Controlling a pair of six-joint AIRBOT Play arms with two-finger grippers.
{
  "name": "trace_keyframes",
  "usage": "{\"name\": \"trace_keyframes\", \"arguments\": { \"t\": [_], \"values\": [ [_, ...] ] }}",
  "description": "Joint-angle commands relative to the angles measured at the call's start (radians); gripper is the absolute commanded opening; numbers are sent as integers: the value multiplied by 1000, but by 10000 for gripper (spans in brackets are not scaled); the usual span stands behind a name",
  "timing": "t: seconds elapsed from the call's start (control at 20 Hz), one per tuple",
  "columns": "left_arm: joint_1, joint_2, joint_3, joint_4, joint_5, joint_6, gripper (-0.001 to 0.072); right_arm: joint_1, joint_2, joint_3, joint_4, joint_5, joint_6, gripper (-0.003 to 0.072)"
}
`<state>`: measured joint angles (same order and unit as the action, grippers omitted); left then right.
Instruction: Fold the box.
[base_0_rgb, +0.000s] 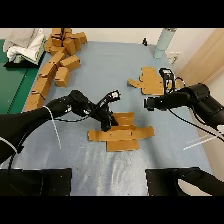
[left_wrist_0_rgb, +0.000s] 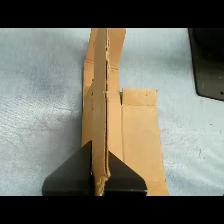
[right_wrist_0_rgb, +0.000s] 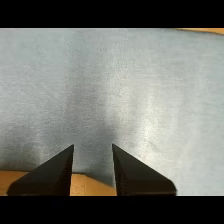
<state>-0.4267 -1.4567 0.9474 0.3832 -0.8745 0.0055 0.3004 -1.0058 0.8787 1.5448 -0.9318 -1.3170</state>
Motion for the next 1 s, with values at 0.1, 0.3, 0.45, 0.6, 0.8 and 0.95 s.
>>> {"name": "trace_keyframes", "arguments": {
  "t": [0.1, 0.3, 0.45, 0.6, 0.8, 0.95],
  "values": [
    [-4, -19, -3, 4, 0, -6, 11, 1, -11, -8, 15, -1, 0, 363],
    [-3, -37, -3, 12, -31, -29, 12, 1, -11, -8, 17, -4, 0, 363],
    [3, -32, -3, 26, -31, -32, 12, 0, -11, -8, 23, -30, 0, 363],
    [17, -8, 3, 27, -31, -32, 12, 0, -11, -8, 23, -63, 0, 363],
    [22, -2, 5, 30, -35, -42, 12, 0, -11, -8, 23, -64, 0, 363],
    [23, -2, 7, 37, -34, -43, 12, 0, -11, -8, 23, -64, 0, 363]
  ]
}}
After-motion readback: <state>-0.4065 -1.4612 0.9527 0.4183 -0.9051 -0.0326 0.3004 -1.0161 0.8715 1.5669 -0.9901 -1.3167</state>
